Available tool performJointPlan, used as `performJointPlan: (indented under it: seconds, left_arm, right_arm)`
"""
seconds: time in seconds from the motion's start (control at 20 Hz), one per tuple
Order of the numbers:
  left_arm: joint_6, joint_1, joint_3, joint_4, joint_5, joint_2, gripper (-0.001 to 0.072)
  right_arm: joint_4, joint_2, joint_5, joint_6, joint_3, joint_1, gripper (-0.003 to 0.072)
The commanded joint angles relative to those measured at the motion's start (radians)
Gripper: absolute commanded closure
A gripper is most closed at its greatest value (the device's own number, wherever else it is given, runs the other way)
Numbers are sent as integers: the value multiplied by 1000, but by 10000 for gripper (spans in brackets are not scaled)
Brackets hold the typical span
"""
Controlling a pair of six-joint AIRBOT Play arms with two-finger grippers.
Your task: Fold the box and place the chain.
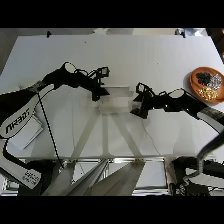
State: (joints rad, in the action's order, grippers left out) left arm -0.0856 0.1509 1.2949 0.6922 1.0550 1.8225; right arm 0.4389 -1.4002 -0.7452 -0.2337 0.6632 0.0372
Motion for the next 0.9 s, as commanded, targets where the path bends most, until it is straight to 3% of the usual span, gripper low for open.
performJointPlan:
  seconds: [0.0,0.45,0.85]
  left_arm:
    - [0,0,0,0,0,0,695]
    - [0,0,0,0,0,0,695]
    - [0,0,0,0,0,0,695]
  right_arm:
    - [-58,-1,9,-11,-3,1,4]
    - [-121,-1,29,-6,-2,-31,4]
    - [-212,-1,32,-146,35,-31,4]
